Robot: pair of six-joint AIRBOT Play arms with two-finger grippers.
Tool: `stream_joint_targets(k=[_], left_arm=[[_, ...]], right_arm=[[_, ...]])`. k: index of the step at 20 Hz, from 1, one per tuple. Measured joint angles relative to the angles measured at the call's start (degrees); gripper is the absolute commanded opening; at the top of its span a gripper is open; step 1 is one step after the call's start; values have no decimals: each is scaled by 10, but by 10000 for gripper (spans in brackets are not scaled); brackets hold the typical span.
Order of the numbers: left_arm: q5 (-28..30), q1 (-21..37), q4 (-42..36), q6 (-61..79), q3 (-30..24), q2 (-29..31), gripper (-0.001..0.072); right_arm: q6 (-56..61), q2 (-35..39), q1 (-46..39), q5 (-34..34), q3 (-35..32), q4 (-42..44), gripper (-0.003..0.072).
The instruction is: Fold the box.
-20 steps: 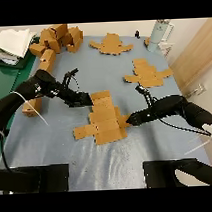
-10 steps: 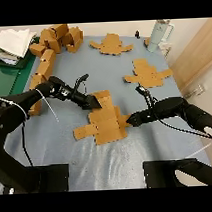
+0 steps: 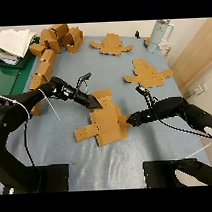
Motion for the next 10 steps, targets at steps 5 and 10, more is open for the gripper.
stream_joint_targets(k=[5, 10], left_arm=[[-3, -6, -5, 13, 2, 0, 11], [12, -37, -5, 58, 0, 28, 9]], right_arm=[[0, 0, -3, 16, 2, -1, 465], [70, 0, -40, 41, 50, -50, 462]])
